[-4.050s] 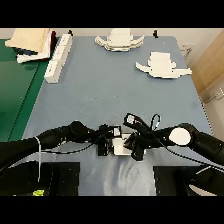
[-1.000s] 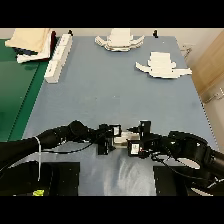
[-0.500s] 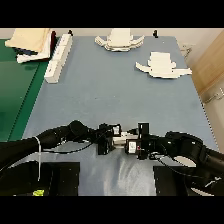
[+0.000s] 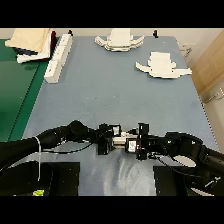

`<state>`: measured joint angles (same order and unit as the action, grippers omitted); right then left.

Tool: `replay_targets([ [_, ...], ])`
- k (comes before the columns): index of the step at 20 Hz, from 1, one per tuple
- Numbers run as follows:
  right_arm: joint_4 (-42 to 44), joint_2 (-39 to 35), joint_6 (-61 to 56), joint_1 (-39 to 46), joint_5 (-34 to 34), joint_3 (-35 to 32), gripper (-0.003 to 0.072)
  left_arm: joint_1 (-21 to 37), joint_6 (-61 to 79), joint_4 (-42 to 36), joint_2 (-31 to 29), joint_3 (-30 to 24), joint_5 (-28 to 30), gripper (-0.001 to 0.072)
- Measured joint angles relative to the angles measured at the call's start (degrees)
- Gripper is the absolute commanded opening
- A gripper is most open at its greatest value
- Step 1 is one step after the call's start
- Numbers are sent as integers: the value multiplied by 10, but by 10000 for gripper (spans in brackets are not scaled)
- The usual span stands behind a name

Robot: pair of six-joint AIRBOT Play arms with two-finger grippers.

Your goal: Fold the box.

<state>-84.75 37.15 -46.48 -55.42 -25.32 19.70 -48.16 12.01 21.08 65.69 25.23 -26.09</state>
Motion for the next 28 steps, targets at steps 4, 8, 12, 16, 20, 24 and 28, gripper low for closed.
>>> replay_targets([
  [4,18,0,0,0,3,0,404,0,0,0,0,0,-1,460],
  [8,34,3,0,0,4,0,403,0,0,0,0,0,-1,459],
  [12,45,18,0,-2,6,0,403,0,0,0,0,0,-1,460],
  [16,51,27,0,-12,11,0,404,0,1,0,0,0,-2,460],
  [20,59,28,0,-26,13,0,404,-1,2,0,0,0,-3,459],
  [24,68,25,0,-33,13,0,404,-1,2,0,0,0,-2,460],
  [28,71,5,-5,-35,12,0,405,-1,0,-1,0,0,0,460],
])
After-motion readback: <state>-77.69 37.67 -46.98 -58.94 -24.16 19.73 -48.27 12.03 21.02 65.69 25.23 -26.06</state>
